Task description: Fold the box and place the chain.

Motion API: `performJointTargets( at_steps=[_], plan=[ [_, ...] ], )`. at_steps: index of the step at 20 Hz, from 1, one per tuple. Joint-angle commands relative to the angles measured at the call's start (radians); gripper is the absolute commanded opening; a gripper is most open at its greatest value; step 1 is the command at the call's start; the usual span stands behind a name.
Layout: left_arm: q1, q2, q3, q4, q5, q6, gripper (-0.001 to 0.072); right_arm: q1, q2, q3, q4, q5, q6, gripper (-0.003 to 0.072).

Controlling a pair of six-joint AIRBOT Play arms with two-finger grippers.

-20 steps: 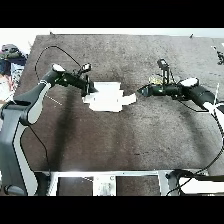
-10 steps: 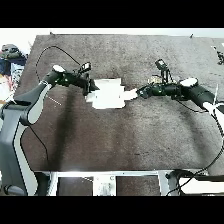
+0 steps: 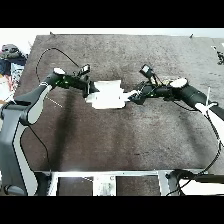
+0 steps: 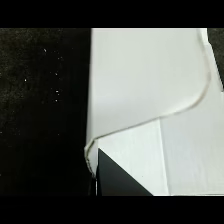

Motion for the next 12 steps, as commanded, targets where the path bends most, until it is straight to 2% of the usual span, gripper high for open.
performJointTargets(
  at_steps=[1,7,12],
  plan=[
    [0.0,-0.001,-0.002,0.009,0.0,-0.002,0.0013,0.063,-0.021,0.001,-0.028,-0.011,-0.156,0.067],
    [0.0,-0.001,-0.002,0.003,0.0,-0.002,0.0013,0.134,-0.121,0.001,-0.032,-0.056,-0.353,0.0671],
    [0.0,-0.001,-0.002,0.003,0.0,-0.002,0.0013,0.145,-0.144,0.001,-0.031,-0.105,-0.381,0.067]
  ],
)
